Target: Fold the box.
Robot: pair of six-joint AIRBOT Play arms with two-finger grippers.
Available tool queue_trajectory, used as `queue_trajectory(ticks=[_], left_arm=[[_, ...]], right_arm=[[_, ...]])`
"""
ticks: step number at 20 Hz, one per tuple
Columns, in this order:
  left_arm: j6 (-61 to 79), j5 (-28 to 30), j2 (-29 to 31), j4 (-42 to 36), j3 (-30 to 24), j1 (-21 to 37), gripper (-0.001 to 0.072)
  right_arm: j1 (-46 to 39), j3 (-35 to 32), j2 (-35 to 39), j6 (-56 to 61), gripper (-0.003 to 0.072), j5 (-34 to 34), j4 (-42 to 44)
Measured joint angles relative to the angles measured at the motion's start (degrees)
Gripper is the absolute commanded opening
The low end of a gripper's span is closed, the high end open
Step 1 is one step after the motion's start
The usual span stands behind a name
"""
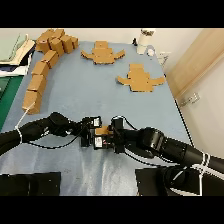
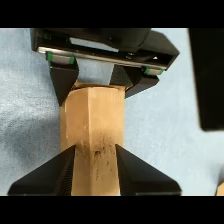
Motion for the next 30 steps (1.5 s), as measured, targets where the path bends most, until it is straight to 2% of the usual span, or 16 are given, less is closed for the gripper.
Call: queue_trajectory(ticks=[12,13,14,26,28,30], left_arm=[[0.0,0.0,0.0,0.0,0.0,0.0,0.0525],[0.0,0.0,0.0,0.0,0.0,0.0,0.0525],[0.0,0.0,0.0,0.0,0.0,0.0,0.0525],[0.0,0.0,0.0,0.0,0.0,0.0,0.0525],[0.0,0.0,0.0,0.0,0.0,0.0,0.0525],[0.0,0.0,0.0,0.0,0.0,0.0,0.0525]], right_arm=[[0.0,0.4,1.2,0.1,0.0348,0.6,-0.8],[0.0,0.4,1.1,0.1,0.0325,0.6,-0.9],[0.0,0.4,1.0,0.1,0.0266,0.7,-1.1],[0.0,1.4,-0.3,1.1,0.0265,1.5,-3.0],[0.0,1.5,-0.3,1.2,0.0226,1.5,-3.0],[0.0,1.5,-0.4,1.2,0.0226,1.5,-3.0]])
